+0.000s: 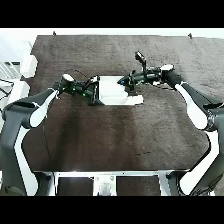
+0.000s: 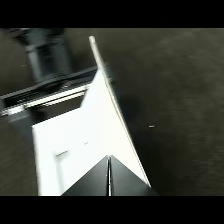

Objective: Fold the box and place the chain.

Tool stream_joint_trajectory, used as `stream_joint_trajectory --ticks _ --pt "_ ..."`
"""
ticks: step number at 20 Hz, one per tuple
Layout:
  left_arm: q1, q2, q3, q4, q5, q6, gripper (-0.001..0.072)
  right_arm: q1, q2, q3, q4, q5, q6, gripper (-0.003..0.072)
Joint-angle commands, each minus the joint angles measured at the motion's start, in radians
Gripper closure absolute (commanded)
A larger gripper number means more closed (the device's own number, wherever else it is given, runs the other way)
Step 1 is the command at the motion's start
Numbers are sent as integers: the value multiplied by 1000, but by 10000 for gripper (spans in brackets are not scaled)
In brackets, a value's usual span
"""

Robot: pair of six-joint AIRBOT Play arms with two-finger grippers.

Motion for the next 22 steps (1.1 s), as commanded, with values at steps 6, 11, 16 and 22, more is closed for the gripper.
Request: stream_joint_trajectory --ticks 6,11,16,22 --pt "0 0 0 0 -2 1 333 4 -25 0 -75 -167 102 677" --pt "0 0 0 0 -2 1 333 5 -71 0 -91 -167 113 676" --pt "0 0 0 0 -2 1 333 5 -74 2 -100 -167 110 676" --pt "0 0 0 0 -1 2 333 2 -37 2 -100 -142 78 678"
